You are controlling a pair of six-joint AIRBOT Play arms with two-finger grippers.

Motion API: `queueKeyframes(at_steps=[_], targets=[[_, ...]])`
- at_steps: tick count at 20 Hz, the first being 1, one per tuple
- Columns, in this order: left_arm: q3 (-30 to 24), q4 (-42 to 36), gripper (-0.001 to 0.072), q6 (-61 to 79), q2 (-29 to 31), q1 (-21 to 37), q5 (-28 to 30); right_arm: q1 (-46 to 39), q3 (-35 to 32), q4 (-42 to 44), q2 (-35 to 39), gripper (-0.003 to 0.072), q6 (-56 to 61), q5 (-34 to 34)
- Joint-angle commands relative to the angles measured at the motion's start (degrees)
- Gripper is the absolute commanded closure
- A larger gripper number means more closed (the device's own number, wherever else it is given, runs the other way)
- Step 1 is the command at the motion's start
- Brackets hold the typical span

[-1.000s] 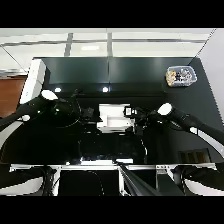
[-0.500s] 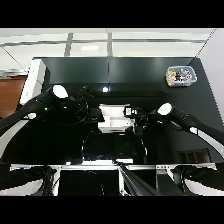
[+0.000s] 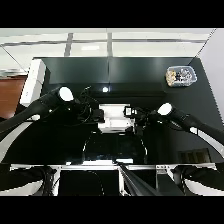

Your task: Fold the box and place the chain.

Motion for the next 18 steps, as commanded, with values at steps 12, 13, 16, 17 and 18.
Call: queueKeyframes(at_steps=[12, 13, 16, 17, 18], targets=[[2.0, 22.4, 0.0313, -21.8, -0.8, -9.0, 1.0, 0.0, 0.0, 0.0, 0.0, 0.0592, 0.0, 0.0], [3.0, 24.4, 0.0313, -23.5, -1.3, -10.1, 0.4, 0.0, 0.0, 0.0, 0.0, 0.0592, 0.0, 0.0], [7.5, 31.0, 0.0313, -29.7, -3.9, -13.9, -3.1, 0.0, 0.0, 0.0, 0.0, 0.0592, 0.0, 0.0], [9.0, 32.8, 0.0313, -31.6, -4.8, -14.9, -4.4, 0.0, 0.0, 0.0, 0.0, 0.0592, 0.0, 0.0], [10.5, 34.1, 0.0313, -32.4, -5.6, -15.9, -5.5, 0.0, 0.0, 0.0, 0.0, 0.0592, 0.0, 0.0]])
